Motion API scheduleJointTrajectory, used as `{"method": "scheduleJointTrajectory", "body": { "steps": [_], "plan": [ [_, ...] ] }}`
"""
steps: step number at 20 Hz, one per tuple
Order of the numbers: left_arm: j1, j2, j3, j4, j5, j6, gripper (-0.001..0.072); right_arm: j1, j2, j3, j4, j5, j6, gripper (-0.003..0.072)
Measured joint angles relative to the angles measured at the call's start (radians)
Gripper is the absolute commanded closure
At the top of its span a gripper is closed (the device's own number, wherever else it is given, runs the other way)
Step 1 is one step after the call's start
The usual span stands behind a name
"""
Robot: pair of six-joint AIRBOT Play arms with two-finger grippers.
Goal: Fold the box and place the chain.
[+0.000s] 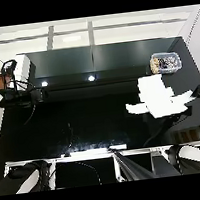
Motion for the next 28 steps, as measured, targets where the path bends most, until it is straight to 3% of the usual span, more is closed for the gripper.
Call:
{"method": "scheduleJointTrajectory", "body": {
  "steps": [5, 7, 8, 14, 18, 24, 28],
  "plan": [
    [0.003, -0.013, 0.012, -0.035, 0.000, -0.019, 0.0030, -0.034, -0.182, 0.094, 0.175, 0.108, -0.174, 0.0008],
    [0.004, -0.014, 0.013, -0.047, 0.000, -0.021, 0.0030, -0.037, -0.232, 0.134, 0.219, 0.154, -0.203, 0.0380],
    [0.004, -0.016, 0.014, -0.055, 0.000, -0.023, 0.0030, -0.039, -0.249, 0.146, 0.228, 0.171, -0.214, 0.0641],
    [0.004, -0.022, 0.014, -0.089, -0.004, -0.026, 0.0029, -0.040, -0.276, 0.177, 0.333, 0.248, -0.299, 0.0654],
    [0.004, -0.023, 0.014, -0.096, -0.006, -0.026, 0.0029, -0.019, -0.220, 0.161, 0.446, 0.322, -0.321, 0.0646],
    [-0.002, -0.024, 0.012, -0.122, 0.002, 0.010, 0.0028, 0.113, 0.074, -0.026, 0.618, 0.219, -0.297, 0.0646],
    [-0.053, -0.022, -0.040, -0.299, 0.067, 0.162, 0.0028, 0.322, 0.365, -0.257, 0.716, 0.026, -0.183, 0.0646]
  ]
}}
